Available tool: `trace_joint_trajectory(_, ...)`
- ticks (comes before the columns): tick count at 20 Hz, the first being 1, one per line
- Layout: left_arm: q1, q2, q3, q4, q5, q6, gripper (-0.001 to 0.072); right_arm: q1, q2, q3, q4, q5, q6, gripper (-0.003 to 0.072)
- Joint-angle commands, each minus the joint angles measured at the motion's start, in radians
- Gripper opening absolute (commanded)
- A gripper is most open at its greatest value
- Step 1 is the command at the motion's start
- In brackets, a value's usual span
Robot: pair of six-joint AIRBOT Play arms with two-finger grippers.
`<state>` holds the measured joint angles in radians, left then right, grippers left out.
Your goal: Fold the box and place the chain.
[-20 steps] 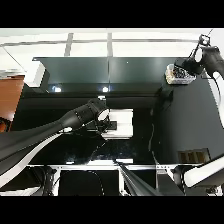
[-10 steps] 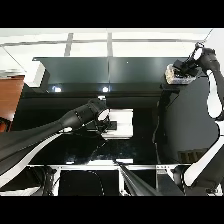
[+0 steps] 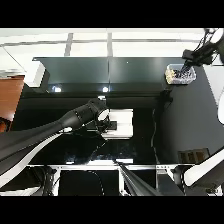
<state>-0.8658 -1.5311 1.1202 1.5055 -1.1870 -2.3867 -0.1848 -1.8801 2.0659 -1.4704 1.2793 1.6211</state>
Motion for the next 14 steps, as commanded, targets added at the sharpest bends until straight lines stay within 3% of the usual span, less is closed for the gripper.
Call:
trace_joint_trajectory(1,0.0,0.0,0.0,0.0,0.0,0.0,0.0027,0.0,0.156,-0.01,0.076,0.053,-0.047,0.0013)
trace_joint_trajectory(8,0.0,0.0,0.0,0.0,0.0,0.0,0.0027,0.001,0.505,-0.259,0.245,0.075,-0.09,0.0013)
trace_joint_trajectory(14,0.0,0.0,0.0,0.0,0.0,0.0,0.0027,0.108,0.867,-0.638,0.326,0.092,-0.138,0.0013)
